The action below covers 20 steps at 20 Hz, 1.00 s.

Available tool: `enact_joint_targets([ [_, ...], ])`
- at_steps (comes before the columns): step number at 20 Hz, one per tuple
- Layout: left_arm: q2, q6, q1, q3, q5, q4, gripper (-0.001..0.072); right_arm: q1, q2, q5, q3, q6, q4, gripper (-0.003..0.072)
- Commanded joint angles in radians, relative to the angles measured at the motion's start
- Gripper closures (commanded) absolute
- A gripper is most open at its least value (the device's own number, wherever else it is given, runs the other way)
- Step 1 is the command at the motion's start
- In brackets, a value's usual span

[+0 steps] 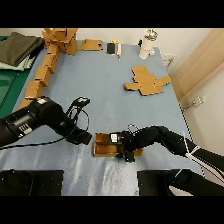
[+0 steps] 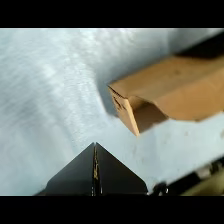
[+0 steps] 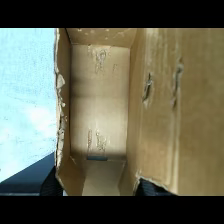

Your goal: Fold the box.

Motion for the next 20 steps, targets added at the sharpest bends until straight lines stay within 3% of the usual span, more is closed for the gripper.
enact_joint_targets([
  [1, -0.013, 1.016, 0.270, -0.114, 0.016, -0.484, 0.0697, 0.000, 0.000, 0.000, 0.000, 0.000, 0.000, 0.0168],
  [4, -0.066, 1.321, 0.298, -0.122, 0.143, -0.504, 0.0695, 0.000, 0.000, 0.000, 0.000, 0.000, 0.000, 0.0168],
  [5, -0.084, 1.382, 0.289, -0.122, 0.195, -0.504, 0.0642, 0.000, 0.000, 0.000, 0.000, 0.000, 0.000, 0.0168],
  [6, -0.097, 1.418, 0.275, -0.122, 0.237, -0.512, 0.0345, 0.000, 0.000, 0.000, 0.000, 0.000, 0.000, 0.0168],
  [7, -0.106, 1.425, 0.259, -0.122, 0.274, -0.516, 0.0101, 0.000, 0.000, 0.000, 0.000, 0.000, 0.000, 0.0168],
  [8, -0.111, 1.440, 0.243, -0.122, 0.301, -0.514, 0.0072, 0.000, 0.000, 0.000, 0.000, 0.000, 0.000, 0.0167],
  [12, -0.115, 1.598, 0.217, -0.136, 0.303, -0.555, 0.0069, 0.000, 0.000, 0.000, 0.000, 0.000, 0.000, 0.0168],
  [13, -0.119, 1.684, 0.235, -0.160, 0.297, -0.603, 0.0002, 0.000, 0.000, 0.000, 0.000, 0.000, 0.000, 0.0168],
  [17, -0.126, 2.123, 0.279, -0.330, 0.297, -0.859, 0.0002, 0.000, 0.000, 0.000, 0.000, 0.000, 0.000, 0.0168],
  [20, -0.149, 2.249, 0.280, -0.396, 0.298, -0.849, 0.0002, 0.000, 0.000, 0.000, 0.000, 0.000, 0.000, 0.0168],
])
